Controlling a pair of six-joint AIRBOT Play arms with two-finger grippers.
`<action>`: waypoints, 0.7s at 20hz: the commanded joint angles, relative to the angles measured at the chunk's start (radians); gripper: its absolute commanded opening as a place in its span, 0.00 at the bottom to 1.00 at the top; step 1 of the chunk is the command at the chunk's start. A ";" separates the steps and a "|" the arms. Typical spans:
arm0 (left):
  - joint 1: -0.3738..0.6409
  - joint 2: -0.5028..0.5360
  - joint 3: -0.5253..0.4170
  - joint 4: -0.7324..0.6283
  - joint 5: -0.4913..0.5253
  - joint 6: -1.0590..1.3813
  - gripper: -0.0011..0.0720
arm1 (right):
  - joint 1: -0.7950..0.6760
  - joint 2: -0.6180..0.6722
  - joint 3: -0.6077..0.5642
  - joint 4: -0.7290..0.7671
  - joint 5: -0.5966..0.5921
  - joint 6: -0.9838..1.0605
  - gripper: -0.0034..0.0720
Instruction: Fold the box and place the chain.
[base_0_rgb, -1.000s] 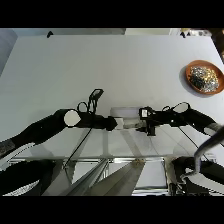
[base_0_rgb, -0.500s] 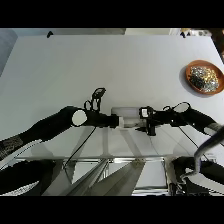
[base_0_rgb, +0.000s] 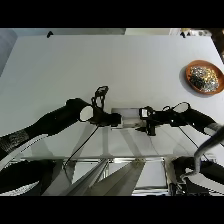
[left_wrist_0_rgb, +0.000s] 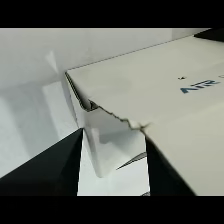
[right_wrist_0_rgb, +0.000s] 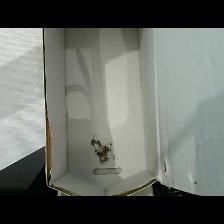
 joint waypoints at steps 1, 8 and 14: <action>-0.010 -0.017 0.059 0.067 -0.092 -0.091 0.58 | 0.000 0.000 0.000 0.000 0.002 0.002 0.65; -0.037 -0.092 0.109 0.096 -0.166 -0.152 0.58 | 0.000 0.000 0.000 0.000 0.002 0.002 0.65; -0.052 -0.139 0.161 0.139 -0.177 -0.208 0.58 | 0.000 0.000 0.000 0.000 0.002 0.002 0.65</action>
